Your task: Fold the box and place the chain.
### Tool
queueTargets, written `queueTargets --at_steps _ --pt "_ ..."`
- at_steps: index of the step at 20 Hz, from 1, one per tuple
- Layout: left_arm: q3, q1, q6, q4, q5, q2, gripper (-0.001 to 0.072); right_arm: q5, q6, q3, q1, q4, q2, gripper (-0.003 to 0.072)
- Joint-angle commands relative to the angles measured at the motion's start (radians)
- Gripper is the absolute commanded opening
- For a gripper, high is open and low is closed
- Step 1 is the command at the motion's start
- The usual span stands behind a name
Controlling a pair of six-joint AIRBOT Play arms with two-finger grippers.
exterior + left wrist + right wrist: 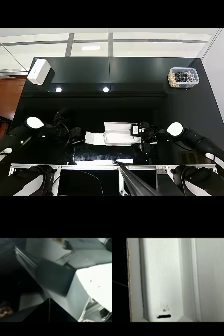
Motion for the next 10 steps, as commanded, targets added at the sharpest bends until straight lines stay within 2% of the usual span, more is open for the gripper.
queueTargets --at_steps 1,4,6,8,9,10 --pt "-0.008 -0.103 0.070 -0.158 0.090 -0.069 0.0031 0.001 0.000 0.000 0.000 0.000 0.000 0.0531" --pt "-0.007 -0.155 0.182 -0.260 0.129 -0.093 0.0037 0.000 0.000 0.000 0.000 0.000 0.000 0.0531" --pt "0.010 -0.163 0.182 -0.258 0.129 -0.091 0.0143 0.001 0.000 0.000 0.000 0.000 0.000 0.0532" --pt "0.037 -0.156 0.186 -0.230 0.097 -0.080 0.0370 0.001 0.000 0.000 0.000 0.000 0.000 0.0531" --pt "0.053 -0.156 0.185 -0.201 0.072 -0.072 0.0554 0.001 0.000 0.000 0.000 0.000 0.000 0.0531" --pt "0.069 -0.156 0.186 -0.179 0.049 -0.066 0.0706 0.001 0.000 0.000 0.000 0.000 0.000 0.0531"
